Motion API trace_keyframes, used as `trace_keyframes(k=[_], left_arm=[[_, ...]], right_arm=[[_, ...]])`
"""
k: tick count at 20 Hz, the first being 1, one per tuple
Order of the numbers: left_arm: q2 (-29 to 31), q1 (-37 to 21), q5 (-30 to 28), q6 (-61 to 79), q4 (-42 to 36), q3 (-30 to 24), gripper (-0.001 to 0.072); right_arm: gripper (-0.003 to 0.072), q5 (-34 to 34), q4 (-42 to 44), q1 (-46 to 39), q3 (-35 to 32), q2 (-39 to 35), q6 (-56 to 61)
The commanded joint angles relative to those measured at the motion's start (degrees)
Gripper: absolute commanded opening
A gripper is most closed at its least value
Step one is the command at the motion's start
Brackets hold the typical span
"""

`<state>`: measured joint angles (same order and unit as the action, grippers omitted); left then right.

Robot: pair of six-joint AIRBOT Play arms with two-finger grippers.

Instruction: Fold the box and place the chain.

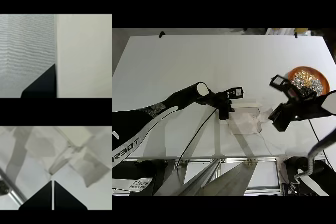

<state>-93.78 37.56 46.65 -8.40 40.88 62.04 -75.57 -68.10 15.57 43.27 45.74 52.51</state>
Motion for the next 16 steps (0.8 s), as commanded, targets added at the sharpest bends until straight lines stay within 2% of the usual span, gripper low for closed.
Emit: trace_keyframes(k=[1,3,4,7,11,12,13,14,15,16], left_arm=[[0.0,0.0,0.1,0.0,0.0,0.0,0.0011],[0.0,0.0,0.3,0.0,0.0,0.0,0.0011],[0.0,0.0,0.3,0.0,-0.1,0.0,0.0011],[0.0,0.0,0.3,0.0,-0.1,0.0,0.0011],[0.0,0.0,0.3,0.0,-0.1,0.0,0.0011],[0.0,0.0,0.3,0.0,-0.1,0.0,0.0011],[0.0,0.0,0.3,0.0,-0.1,0.0,0.0011],[0.0,0.0,0.3,0.0,-0.1,0.0,0.0011],[0.0,0.0,0.3,0.0,-0.1,0.0,0.0011],[0.0,0.0,0.3,0.0,-0.1,0.0,0.0011]], right_arm=[[0.0012,-1.5,0.6,5.1,-4.0,0.2,-7.8],[0.0012,0.6,2.0,6.0,-6.1,-0.3,-8.2],[0.0012,4.0,1.7,6.3,-7.9,-1.0,-9.2],[0.0010,15.0,-5.7,11.0,-14.9,-4.5,-22.5],[0.0012,20.5,-10.1,17.0,-21.3,-8.1,-30.5],[0.0060,21.8,-9.5,17.5,-22.3,-8.1,-30.4],[0.0246,23.3,-8.8,17.8,-23.1,-8.0,-30.2],[0.0465,25.2,-8.0,17.9,-23.7,-7.9,-30.1],[0.0603,27.0,-7.6,17.9,-24.1,-7.9,-30.1],[0.0637,28.3,-7.7,17.9,-24.1,-7.7,-30.1]])
